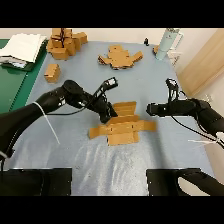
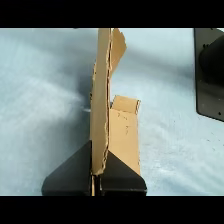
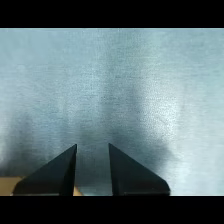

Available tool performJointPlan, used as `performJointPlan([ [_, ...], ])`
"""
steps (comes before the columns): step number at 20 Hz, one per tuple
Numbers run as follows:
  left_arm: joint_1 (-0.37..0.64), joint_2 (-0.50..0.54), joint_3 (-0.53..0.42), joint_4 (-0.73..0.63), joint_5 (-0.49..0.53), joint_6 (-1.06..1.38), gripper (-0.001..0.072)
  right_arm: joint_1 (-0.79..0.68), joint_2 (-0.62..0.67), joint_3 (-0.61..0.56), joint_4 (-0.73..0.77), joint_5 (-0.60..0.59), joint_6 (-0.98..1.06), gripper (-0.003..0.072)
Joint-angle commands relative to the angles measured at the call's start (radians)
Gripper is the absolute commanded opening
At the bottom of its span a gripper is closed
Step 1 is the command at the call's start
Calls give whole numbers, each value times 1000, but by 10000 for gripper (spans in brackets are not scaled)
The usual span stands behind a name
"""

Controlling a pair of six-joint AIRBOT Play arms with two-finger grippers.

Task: Fold the box.

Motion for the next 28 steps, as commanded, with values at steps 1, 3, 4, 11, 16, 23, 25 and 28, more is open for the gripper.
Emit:
performJointPlan([
  [1, -43, 35, -89, -58, 88, 126, 14, -6, -1, 6, 25, -5, 11, 301],
  [3, -43, 26, -119, -64, 103, 148, 14, -6, -1, 6, 32, -5, 11, 301],
  [4, -43, 24, -133, -65, 109, 163, 14, -6, -1, 6, 33, -4, 11, 302],
  [11, -41, 15, -157, -68, 103, 187, 15, -5, -1, 6, 39, -5, 11, 302],
  [16, -29, 32, -137, -82, -11, 174, 15, -5, -3, 6, 39, -5, 10, 302],
  [23, -10, 10, -124, -108, 43, 109, 15, -5, -4, 6, 41, -4, 10, 301],
  [25, -1, -16, -124, -108, 27, 108, 15, -5, -4, 6, 42, -5, 10, 302],
  [28, 0, -32, -124, -95, -14, 109, 15, -5, -4, 6, 42, -4, 10, 301],
])
